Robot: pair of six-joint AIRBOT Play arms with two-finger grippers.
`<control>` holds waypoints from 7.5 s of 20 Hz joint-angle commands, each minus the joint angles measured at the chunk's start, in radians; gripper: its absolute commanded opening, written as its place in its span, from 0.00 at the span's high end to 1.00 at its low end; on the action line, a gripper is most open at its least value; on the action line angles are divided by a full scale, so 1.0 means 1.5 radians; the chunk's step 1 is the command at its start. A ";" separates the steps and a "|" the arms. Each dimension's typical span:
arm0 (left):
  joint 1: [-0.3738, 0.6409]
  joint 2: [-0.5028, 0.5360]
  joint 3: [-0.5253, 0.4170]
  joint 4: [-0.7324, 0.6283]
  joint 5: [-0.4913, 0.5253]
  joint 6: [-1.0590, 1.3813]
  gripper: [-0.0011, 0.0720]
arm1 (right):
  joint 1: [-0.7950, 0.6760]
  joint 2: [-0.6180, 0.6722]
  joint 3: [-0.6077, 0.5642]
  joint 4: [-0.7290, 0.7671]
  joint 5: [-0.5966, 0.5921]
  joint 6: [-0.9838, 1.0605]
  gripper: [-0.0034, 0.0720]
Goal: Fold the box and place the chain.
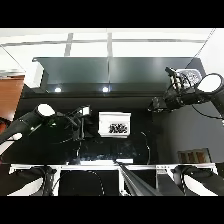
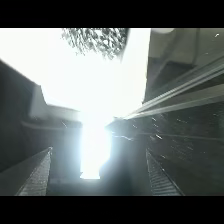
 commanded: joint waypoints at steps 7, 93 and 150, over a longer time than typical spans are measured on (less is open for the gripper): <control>-0.048 -0.066 0.052 -0.029 0.023 0.064 0.00 | 0.000 0.000 0.000 0.000 -0.022 -0.001 0.44; -0.115 -0.065 0.063 -0.045 0.069 0.028 0.38 | 0.279 -0.083 -0.039 0.012 -0.141 -0.711 0.43; -0.115 -0.065 0.063 -0.045 0.069 0.028 0.38 | 0.220 0.015 -0.252 0.469 -0.213 -0.257 0.94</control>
